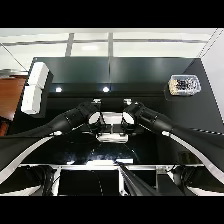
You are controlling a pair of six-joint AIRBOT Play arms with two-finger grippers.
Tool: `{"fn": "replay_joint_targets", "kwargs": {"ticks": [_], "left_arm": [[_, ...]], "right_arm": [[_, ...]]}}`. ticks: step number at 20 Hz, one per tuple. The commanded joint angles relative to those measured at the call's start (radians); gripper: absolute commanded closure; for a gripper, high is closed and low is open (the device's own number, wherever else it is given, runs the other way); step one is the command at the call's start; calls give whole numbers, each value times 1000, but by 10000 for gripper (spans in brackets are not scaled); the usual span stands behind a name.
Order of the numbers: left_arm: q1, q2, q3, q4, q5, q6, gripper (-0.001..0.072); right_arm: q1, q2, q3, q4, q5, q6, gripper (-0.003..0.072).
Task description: Fold the box and place the chain.
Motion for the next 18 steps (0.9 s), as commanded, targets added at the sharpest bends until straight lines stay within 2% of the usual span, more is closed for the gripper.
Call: {"fn": "replay_joint_targets", "kwargs": {"ticks": [1, 9, 10, 14, 15, 18], "left_arm": [[1, 0, 0, 1, 1, 3, 678], [1, 0, 0, 1, -3, 3, 678], [1, 0, 0, 1, -3, 3, 678], [1, 0, 0, 1, -3, 3, 678], [1, 0, 0, 1, -3, 3, 678], [1, 0, 0, 1, -3, 3, 678]], "right_arm": [[-3, 0, 4, -8, 3, 0, 419], [-8, -3, 3, -27, 13, 9, 460], [-8, -5, 3, -26, 13, 9, 512], [-7, -10, 3, -23, 10, 9, 567], [-7, -10, 3, -23, 10, 9, 663], [-7, -10, 3, -23, 10, 16, 661]]}}
